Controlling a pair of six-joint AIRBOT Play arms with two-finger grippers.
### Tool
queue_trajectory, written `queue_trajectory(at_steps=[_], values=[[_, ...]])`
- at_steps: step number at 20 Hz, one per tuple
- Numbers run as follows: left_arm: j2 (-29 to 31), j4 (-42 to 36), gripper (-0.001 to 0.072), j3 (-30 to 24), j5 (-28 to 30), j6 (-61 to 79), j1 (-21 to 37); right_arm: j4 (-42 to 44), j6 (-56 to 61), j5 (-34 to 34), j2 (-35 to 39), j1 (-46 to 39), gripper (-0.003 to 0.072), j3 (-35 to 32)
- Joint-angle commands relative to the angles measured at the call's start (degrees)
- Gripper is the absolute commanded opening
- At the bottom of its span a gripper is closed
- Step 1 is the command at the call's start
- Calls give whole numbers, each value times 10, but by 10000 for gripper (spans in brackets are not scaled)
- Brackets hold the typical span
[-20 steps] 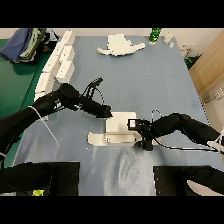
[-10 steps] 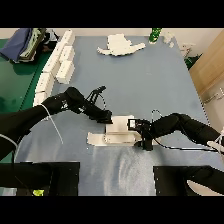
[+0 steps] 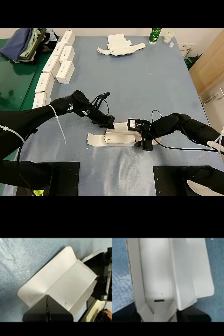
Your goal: Fold the box.
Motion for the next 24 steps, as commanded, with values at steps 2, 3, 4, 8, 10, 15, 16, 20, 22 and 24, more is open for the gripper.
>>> queue_trajectory(at_steps=[2, 3, 4, 8, 10, 15, 16, 20, 22, 24], values=[[8, -1, 14, 6, -16, 34, 14, 0, -1, -1, 1, 0, 511, 1], [24, -1, 13, 9, -23, 51, 20, 0, -1, 0, 1, 0, 511, 1], [49, 0, 13, 9, -24, 63, 26, 0, -1, 0, 1, 0, 511, 1], [199, 50, 12, 8, -17, 90, 44, 0, -1, 0, 1, 0, 511, 1], [273, 92, 12, 1, -18, 87, 44, 0, -1, 0, 1, 0, 511, 1], [404, 118, 14, -95, -8, 170, 27, 0, -1, 0, 1, 0, 511, 1], [413, 120, 14, -115, -1, 194, 18, 0, -1, 0, 1, 0, 511, 1], [407, 173, 605, -152, 12, 250, -12, 0, -1, 0, 1, 0, 511, 1], [397, 176, 638, -155, 14, 289, -3, 0, -1, 0, 1, 0, 511, 1], [386, 174, 640, -164, 16, 375, 6, 0, -1, 0, 1, 0, 511, 1]])
